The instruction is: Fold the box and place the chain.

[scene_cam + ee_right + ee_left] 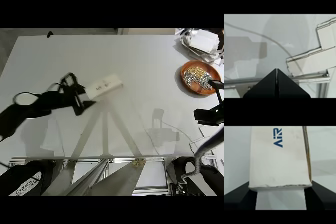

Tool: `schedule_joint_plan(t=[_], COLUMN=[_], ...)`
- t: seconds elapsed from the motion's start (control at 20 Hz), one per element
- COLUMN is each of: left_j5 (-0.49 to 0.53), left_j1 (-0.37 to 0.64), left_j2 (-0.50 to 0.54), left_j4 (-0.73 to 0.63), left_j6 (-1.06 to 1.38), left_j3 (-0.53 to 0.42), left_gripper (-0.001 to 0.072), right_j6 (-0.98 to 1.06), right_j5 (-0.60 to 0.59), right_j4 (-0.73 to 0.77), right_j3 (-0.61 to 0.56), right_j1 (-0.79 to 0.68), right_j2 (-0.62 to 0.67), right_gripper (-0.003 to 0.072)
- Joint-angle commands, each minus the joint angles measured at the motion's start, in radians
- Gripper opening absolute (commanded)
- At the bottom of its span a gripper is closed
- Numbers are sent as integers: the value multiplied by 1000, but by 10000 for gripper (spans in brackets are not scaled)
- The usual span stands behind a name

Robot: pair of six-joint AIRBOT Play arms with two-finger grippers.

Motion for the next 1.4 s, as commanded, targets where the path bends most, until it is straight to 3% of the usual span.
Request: schedule_joint_plan(t=[0.0, 0.15, 0.3, 0.55, 0.95, 1.35], left_j5=[76, 66, 1, -9, -4, 48], left_j1=[198, 403, 576, 628, 715, 715], left_j2=[198, 315, 357, 284, 63, -102], left_j4=[148, 389, 630, 1030, 1012, 1010], left_j6=[-253, -466, -663, -1043, -1080, -1077], left_j3=[1, 1, 1, -1, -2, -2], left_gripper=[5, 5, 5, 5, 9, 8], right_j6=[1, 1, 1, 1, 1, 1], right_j5=[0, 0, 0, 0, 0, 0], right_j4=[0, 0, 0, 0, 0, 0], right_j3=[1, 1, 1, 1, 1, 1], right_j1=[0, 0, 0, 0, 0, 0], right_j2=[1, 1, 1, 1, 2, 1], right_gripper=[17, 17, 17, 17, 17, 17])
